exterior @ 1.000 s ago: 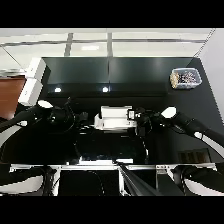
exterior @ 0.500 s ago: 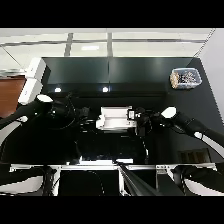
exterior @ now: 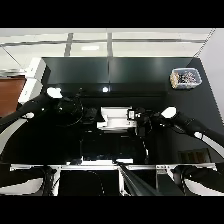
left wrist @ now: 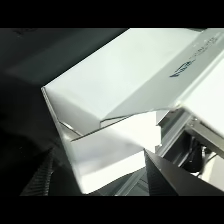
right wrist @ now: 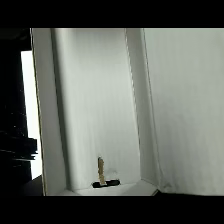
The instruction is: Fold the box and place the chain.
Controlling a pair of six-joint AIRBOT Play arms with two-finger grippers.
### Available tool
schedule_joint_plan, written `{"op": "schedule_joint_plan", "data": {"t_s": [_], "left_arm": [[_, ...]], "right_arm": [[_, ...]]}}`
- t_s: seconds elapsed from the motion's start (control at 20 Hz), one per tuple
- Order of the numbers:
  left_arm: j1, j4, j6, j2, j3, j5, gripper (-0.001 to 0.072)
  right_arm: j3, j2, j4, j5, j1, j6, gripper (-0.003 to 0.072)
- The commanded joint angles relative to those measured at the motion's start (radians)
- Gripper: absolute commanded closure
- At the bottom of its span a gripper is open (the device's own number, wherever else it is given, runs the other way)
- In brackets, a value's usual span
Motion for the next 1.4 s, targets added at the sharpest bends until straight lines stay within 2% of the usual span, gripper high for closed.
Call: {"op": "schedule_joint_plan", "data": {"t_s": [0.0, 0.1, 0.35, 0.55, 0.65, 0.85, 1.05, 1.2, 1.35], "left_arm": [[-0.046, 0.077, -0.113, 0.001, 0.053, 0.009, 0.0096], [-0.059, 0.081, -0.137, 0.001, 0.059, 0.014, 0.0201], [-0.101, 0.138, -0.215, 0.001, 0.060, 0.047, 0.0205], [-0.168, 0.194, -0.333, 0.001, 0.066, 0.148, 0.0205], [-0.202, 0.278, -0.419, 0.001, 0.086, 0.180, 0.0205], [-0.260, 0.514, -0.591, 0.001, 0.138, 0.161, 0.0205], [-0.317, 0.628, -0.687, 0.000, 0.177, 0.156, 0.0204], [-0.370, 0.784, -0.824, -0.005, 0.196, 0.113, 0.0205], [-0.407, 0.862, -0.916, -0.006, 0.196, 0.095, 0.0205]], "right_arm": [[0.000, 0.001, 0.000, 0.000, 0.000, 0.000, 0.0382], [0.000, 0.001, 0.000, 0.000, 0.000, 0.000, 0.0382], [0.000, 0.001, 0.000, 0.000, 0.000, 0.000, 0.0382], [0.000, 0.001, 0.000, 0.000, 0.000, 0.000, 0.0382], [0.000, 0.001, 0.000, 0.000, 0.000, 0.000, 0.0382], [0.000, 0.001, 0.000, 0.000, 0.000, 0.000, 0.0382], [0.000, 0.001, 0.000, 0.000, 0.000, 0.000, 0.0382], [0.000, 0.001, 0.000, -0.001, 0.000, 0.000, 0.0382], [0.000, 0.001, 0.000, 0.000, 0.000, 0.000, 0.0382]]}}
